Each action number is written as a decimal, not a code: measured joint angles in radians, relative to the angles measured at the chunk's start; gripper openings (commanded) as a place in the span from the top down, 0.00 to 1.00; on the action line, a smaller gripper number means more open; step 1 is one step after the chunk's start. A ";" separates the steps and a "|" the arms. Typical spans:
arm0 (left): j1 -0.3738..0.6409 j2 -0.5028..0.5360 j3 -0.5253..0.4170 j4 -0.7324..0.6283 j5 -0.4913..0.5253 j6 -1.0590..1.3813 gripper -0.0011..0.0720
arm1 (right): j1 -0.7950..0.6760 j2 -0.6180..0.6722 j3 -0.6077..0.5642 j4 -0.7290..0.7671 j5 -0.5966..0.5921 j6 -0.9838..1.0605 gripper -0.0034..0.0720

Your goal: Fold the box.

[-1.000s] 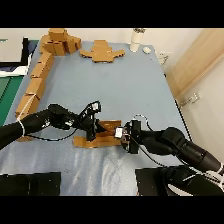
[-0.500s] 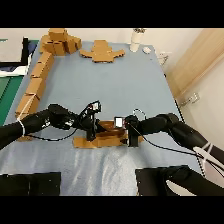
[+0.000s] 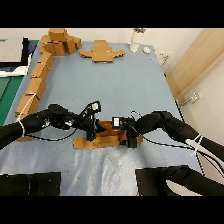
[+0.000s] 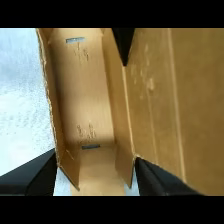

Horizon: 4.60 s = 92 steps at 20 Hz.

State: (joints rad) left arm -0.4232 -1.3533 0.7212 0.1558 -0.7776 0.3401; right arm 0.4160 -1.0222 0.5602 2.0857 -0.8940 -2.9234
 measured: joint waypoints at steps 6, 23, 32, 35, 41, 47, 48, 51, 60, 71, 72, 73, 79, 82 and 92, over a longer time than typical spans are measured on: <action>0.000 0.000 0.000 0.000 0.000 0.000 0.97 | 0.000 -0.012 0.001 -0.002 -0.006 -0.020 0.00; 0.000 0.000 0.000 0.000 0.001 0.000 0.97 | 0.000 -0.108 0.002 0.076 -0.005 -0.081 0.00; 0.000 0.000 0.000 0.000 0.000 0.000 0.97 | 0.000 -0.116 0.002 0.052 0.003 -0.082 0.17; 0.000 0.000 0.000 0.000 0.000 0.000 0.97 | 0.002 -0.116 0.002 0.048 0.002 -0.082 0.17; 0.000 0.000 0.000 0.000 0.000 0.000 0.97 | 0.002 -0.116 0.002 0.047 0.000 -0.082 0.17; 0.000 0.000 0.000 0.000 0.000 0.000 0.97 | 0.002 -0.116 0.002 0.047 -0.001 -0.081 0.17; 0.000 0.000 0.000 0.000 0.000 0.000 0.97 | 0.002 -0.116 0.002 0.047 -0.001 -0.081 0.17; 0.000 0.000 0.000 0.000 0.000 0.000 0.97 | 0.002 -0.116 0.002 0.046 -0.001 -0.081 0.17; 0.000 0.000 0.000 0.001 0.008 -0.002 0.16 | 0.002 -0.116 0.002 0.046 -0.003 -0.081 0.17; 0.102 0.204 0.000 0.467 -0.175 -0.824 0.97 | 0.003 -0.116 0.002 0.040 -0.005 -0.081 0.17; 0.102 0.220 0.000 0.496 -0.222 -0.914 0.97 | 0.003 -0.116 0.002 0.039 -0.005 -0.081 0.17; 0.096 0.230 -0.001 0.509 -0.255 -1.004 0.97 | 0.003 -0.116 0.002 0.039 -0.005 -0.081 0.17; -0.003 0.173 0.019 0.299 -0.187 -1.308 0.97 | 0.003 -0.117 0.002 0.039 -0.004 -0.081 0.17; -0.005 0.113 0.061 0.208 -0.091 -1.349 0.97 | 0.003 -0.117 0.002 0.039 -0.004 -0.081 0.17; 0.003 -0.053 0.104 0.138 0.057 -1.383 0.97 | 0.003 -0.117 0.002 0.039 -0.002 -0.081 0.17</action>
State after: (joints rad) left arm -0.4206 -1.4067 0.8253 0.2943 -0.7208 -1.0428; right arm 0.4187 -1.1393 0.5621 2.1246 -0.8959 -3.0043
